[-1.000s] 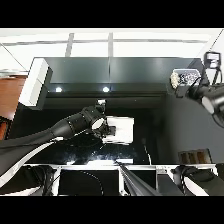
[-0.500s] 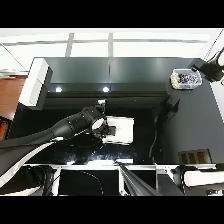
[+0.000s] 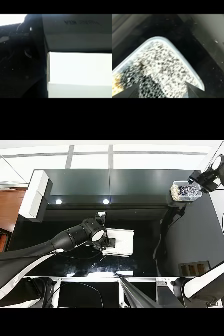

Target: Fold the box and place the chain.

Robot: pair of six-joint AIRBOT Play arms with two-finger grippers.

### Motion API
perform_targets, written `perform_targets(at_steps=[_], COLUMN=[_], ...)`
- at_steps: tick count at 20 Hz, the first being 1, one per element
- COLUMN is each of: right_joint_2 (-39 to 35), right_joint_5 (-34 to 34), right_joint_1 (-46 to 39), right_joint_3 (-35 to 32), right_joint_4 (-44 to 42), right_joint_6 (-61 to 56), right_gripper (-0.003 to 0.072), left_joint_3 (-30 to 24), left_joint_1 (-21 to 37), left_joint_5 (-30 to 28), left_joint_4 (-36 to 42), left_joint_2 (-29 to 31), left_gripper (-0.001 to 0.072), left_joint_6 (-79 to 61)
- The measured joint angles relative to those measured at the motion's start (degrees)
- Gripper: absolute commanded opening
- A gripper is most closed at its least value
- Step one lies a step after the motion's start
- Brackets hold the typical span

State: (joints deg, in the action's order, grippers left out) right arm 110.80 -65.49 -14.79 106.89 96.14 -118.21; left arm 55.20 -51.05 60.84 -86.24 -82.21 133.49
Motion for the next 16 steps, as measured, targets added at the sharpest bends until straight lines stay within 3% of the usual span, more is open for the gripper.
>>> perform_targets(at_steps=[8, 9, 12, 13, 16], right_joint_2=[3.8, 4.2, 5.0, 4.9, 4.3], right_joint_5=[3.5, 4.0, 4.3, 4.6, 4.2], right_joint_1=[-0.7, -0.8, -0.8, -0.8, -0.9], right_joint_3=[1.0, 1.0, 1.0, 1.1, 1.0], right_joint_4=[-1.7, -2.3, -3.4, -3.7, -4.5], right_joint_6=[-0.5, -0.5, -0.6, -0.6, 1.7], right_gripper=[0.0701, 0.0624, 0.0158, 0.0073, 0.0055], left_joint_3=[0.0, 0.0, 0.0, 0.0, 0.0], left_joint_1=[0.0, 0.0, 0.0, 0.0, 0.0], left_joint_5=[1.0, 1.0, 1.1, 1.1, 1.1], left_joint_4=[0.0, 0.1, 0.1, 0.1, 0.1], left_joint_2=[0.0, 0.0, 0.0, 0.0, 0.0], left_gripper=[0.0031, 0.0031, 0.0031, 0.0031, 0.0031], left_joint_6=[0.0, 0.0, 0.0, 0.0, 0.0])
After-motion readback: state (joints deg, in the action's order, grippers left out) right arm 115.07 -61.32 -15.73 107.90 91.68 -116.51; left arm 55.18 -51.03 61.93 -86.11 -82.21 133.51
